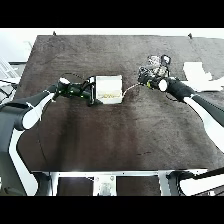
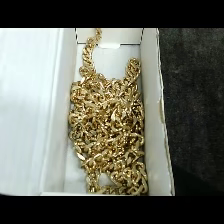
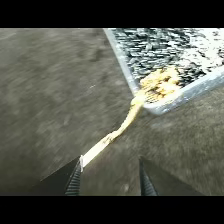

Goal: Fold the box and place the chain.

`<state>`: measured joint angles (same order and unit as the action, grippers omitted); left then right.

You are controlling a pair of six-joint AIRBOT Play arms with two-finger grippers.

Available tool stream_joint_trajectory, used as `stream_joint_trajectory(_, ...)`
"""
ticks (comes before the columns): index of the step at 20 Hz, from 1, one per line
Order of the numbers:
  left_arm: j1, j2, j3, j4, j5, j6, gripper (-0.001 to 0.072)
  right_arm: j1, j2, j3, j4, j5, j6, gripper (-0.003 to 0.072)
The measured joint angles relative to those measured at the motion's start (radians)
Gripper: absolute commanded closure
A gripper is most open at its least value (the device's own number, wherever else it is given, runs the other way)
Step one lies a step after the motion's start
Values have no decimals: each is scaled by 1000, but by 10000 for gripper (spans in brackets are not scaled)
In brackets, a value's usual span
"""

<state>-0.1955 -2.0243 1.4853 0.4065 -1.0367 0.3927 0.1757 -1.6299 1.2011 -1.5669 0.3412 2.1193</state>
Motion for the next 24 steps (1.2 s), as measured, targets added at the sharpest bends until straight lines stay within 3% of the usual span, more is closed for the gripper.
stream_joint_trajectory(5,0,0,0,0,0,0,296,-16,-113,62,35,-50,11,294)
stream_joint_trajectory(7,0,0,0,0,0,0,296,-16,-149,96,53,-67,11,492)
stream_joint_trajectory(8,0,0,0,0,0,0,297,-16,-167,111,66,-74,12,546)
stream_joint_trajectory(9,0,0,0,0,0,0,296,-14,-182,124,73,-84,13,670)
stream_joint_trajectory(15,0,0,0,-1,0,0,296,13,-177,156,92,-119,-30,684)
stream_joint_trajectory(20,0,0,0,-2,0,0,296,61,57,159,76,-113,-167,685)
stream_joint_trajectory(24,0,0,0,-4,0,0,296,107,258,159,46,-41,-241,684)
